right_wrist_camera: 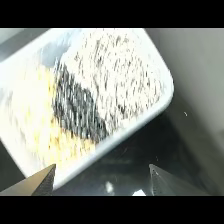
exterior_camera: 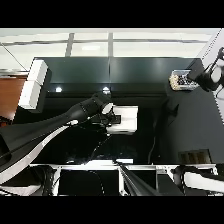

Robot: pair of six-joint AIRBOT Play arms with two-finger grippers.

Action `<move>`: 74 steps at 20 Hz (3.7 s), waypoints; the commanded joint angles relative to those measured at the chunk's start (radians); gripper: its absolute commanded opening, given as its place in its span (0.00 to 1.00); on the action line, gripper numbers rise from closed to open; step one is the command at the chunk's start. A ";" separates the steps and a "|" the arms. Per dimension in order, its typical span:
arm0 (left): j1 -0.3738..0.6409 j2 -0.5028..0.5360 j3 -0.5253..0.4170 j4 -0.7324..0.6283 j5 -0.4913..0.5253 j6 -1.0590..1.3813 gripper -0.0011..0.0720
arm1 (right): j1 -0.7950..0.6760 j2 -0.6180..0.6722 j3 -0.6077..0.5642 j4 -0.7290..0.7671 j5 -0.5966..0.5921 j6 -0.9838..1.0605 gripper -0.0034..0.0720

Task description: Fold the box and place the chain.

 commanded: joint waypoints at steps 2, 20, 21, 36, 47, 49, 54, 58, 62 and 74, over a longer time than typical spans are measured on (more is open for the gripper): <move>0.000 0.001 0.000 0.000 -0.001 0.000 0.06 | -0.057 -0.261 0.344 0.088 0.226 -0.006 0.84; 0.000 0.001 0.000 0.000 -0.005 0.000 0.06 | -0.068 -0.435 0.430 0.045 0.255 -0.006 0.84; 0.000 0.001 0.000 -0.001 -0.005 0.000 0.06 | -0.068 -0.435 0.430 0.043 0.252 -0.006 0.84; 0.000 0.001 0.000 0.000 -0.005 0.000 0.06 | -0.068 -0.337 0.430 0.051 0.218 -0.195 0.06; 0.000 0.001 0.000 0.000 -0.004 0.000 0.06 | -0.001 0.049 0.430 0.055 0.305 -0.381 0.06; 0.000 0.001 0.000 0.000 -0.004 0.000 0.06 | 0.039 0.149 0.430 0.055 0.296 -0.409 0.06; 0.000 0.001 0.000 0.000 -0.005 0.000 0.06 | 0.094 0.369 0.430 0.127 0.278 -0.414 0.06; 0.000 0.001 0.000 0.000 -0.008 0.000 0.06 | 0.096 0.503 0.430 0.219 0.274 -0.420 0.06; 0.000 0.001 0.000 0.000 -0.008 0.000 0.06 | 0.096 0.597 0.430 0.422 0.325 -0.472 0.06; 0.000 0.001 0.000 0.000 -0.008 0.000 0.06 | 0.191 0.621 0.410 0.759 0.702 -0.547 0.06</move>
